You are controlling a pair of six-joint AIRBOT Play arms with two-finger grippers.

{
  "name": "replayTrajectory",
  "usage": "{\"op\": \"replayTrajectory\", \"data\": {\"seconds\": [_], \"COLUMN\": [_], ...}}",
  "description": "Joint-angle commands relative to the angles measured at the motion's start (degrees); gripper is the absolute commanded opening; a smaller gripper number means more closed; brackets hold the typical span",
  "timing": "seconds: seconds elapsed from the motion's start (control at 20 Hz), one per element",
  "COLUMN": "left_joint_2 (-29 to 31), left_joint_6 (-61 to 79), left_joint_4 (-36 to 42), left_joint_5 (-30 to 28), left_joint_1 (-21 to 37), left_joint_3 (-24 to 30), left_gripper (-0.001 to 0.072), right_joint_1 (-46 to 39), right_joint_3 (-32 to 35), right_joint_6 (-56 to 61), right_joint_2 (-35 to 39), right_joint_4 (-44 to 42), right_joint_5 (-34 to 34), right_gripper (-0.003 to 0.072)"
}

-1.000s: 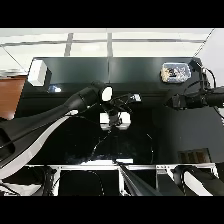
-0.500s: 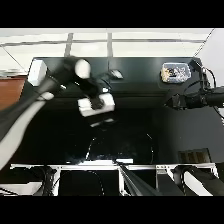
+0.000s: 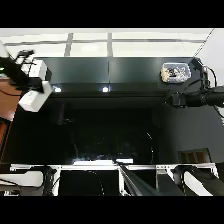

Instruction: Fold the box and place the chain.

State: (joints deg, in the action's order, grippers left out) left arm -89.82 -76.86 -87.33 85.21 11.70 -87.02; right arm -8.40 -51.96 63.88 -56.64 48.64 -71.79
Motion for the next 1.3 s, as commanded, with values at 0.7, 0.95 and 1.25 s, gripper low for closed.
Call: {"op": "replayTrajectory", "data": {"seconds": [0.7, 0.95, 1.25], "left_joint_2": [-16.5, -16.8, -12.5], "left_joint_6": [3.0, 2.6, -6.1], "left_joint_4": [5.0, 5.1, 8.7], "left_joint_5": [-13.1, -12.2, -0.7], "left_joint_1": [7.8, 7.8, 5.1], "left_joint_3": [-12.2, -16.3, -32.6], "left_gripper": [0.0200, 0.0713, 0.0196], "right_joint_1": [0.0, 0.0, 1.0], "right_joint_3": [0.0, 0.0, 0.0], "right_joint_6": [3.1, 3.5, 3.4], "right_joint_2": [0.0, 0.0, 0.0], "right_joint_4": [-0.2, -0.2, -0.1], "right_joint_5": [3.9, 3.8, 6.3], "right_gripper": [0.0013, 0.0013, 0.0013]}}
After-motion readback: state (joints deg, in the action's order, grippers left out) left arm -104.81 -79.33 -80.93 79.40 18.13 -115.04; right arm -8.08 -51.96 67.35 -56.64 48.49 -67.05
